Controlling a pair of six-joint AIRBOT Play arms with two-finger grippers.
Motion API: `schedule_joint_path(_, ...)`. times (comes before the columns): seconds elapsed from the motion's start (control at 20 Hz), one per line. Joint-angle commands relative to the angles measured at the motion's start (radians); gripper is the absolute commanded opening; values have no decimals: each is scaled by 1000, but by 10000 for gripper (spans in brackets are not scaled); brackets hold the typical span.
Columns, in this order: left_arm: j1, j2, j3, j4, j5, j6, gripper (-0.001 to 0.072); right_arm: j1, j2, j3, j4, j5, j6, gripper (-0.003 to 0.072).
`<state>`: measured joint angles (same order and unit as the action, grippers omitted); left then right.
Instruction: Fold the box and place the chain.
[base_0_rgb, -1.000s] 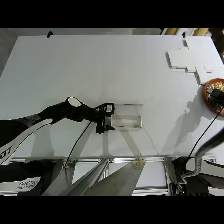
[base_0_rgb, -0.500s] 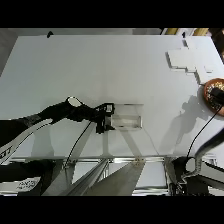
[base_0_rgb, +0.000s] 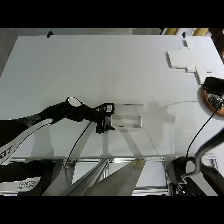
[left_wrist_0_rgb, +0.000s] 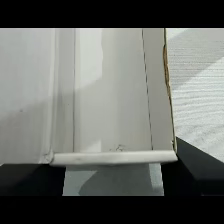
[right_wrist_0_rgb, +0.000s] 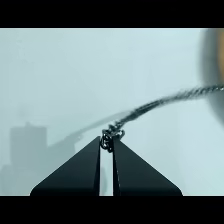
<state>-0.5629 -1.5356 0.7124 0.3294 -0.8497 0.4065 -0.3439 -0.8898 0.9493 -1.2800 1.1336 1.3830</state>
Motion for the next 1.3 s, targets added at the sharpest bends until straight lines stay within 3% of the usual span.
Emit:
schedule_joint_path(0.0, 0, 0, 0, 0, 0, 0, 36, 148, 133, 0, 108, 146, -46, 12)
schedule_joint_path(0.3, 0, 0, 0, 0, 0, 0, 36, 463, 247, -4, 108, 243, -40, 12)
schedule_joint_path(0.5, 0, 0, 0, 0, 0, 0, 36, 618, 281, -68, 184, 216, -19, 12)
schedule_joint_path(0.65, 0, 0, 0, 0, 0, 0, 36, 734, 284, -182, 315, 55, -49, 13)
schedule_joint_path(0.9, 0, 0, 0, 0, 0, 0, 36, 952, 203, -293, 333, -274, -79, 13)
schedule_joint_path(1.1, 0, 0, 0, 0, 0, 0, 36, 1036, 24, -294, 332, -411, -85, 13)
schedule_joint_path(1.25, 0, 0, 0, 0, 0, 0, 36, 1036, -76, -294, 317, -446, -83, 13)
